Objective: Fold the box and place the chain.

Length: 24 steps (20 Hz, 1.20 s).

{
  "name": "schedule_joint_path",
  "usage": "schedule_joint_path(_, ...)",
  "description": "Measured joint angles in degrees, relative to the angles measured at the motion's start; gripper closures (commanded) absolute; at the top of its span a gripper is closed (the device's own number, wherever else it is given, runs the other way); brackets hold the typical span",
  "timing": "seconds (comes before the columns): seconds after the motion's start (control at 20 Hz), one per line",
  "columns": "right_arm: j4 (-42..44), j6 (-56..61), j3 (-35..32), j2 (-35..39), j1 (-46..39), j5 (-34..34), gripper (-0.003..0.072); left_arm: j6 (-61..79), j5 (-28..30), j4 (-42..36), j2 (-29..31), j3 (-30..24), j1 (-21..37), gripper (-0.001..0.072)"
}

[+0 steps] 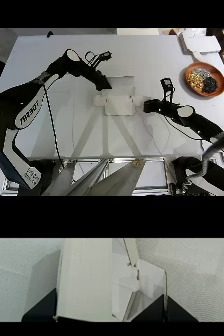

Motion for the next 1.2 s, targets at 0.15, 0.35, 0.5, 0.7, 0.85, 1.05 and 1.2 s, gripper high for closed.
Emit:
schedule_joint_path(0.15, 0.0, 0.0, 0.0, 0.0, 0.0, 0.0, 0.0676, 0.0, 0.0, 0.0, 0.0, 0.0, 0.0, 0.0702)
schedule_joint_path(0.35, 0.0, 0.0, 0.0, 0.0, 0.0, 0.0, 0.0674, 0.0, -0.1, 0.0, 0.0, 0.0, 0.0, 0.0702)
schedule_joint_path(0.5, 0.0, 0.0, 0.0, 0.0, 0.0, 0.0, 0.0511, 0.0, -0.1, 0.0, 0.0, 0.0, 0.0, 0.0707)
schedule_joint_path(0.7, 0.0, 2.8, 0.0, 0.3, 0.0, 0.0, 0.0236, -0.2, 0.2, 0.5, 0.3, 0.0, 0.0, 0.071)
schedule_joint_path(0.85, 0.1, 5.7, 0.0, 3.3, 0.0, 0.0, 0.0237, -1.4, 0.1, 3.8, 3.1, 0.0, 0.4, 0.0711)
schedule_joint_path(1.05, 0.1, 7.3, 0.0, 11.6, -0.3, -1.4, 0.0239, -2.0, -0.4, 7.6, 11.3, 0.0, 2.4, 0.0711)
schedule_joint_path(1.2, 0.0, 7.8, 0.0, 17.9, -2.4, -2.9, 0.0241, 0.8, -4.3, 4.3, 16.6, -0.9, 5.2, 0.0711)
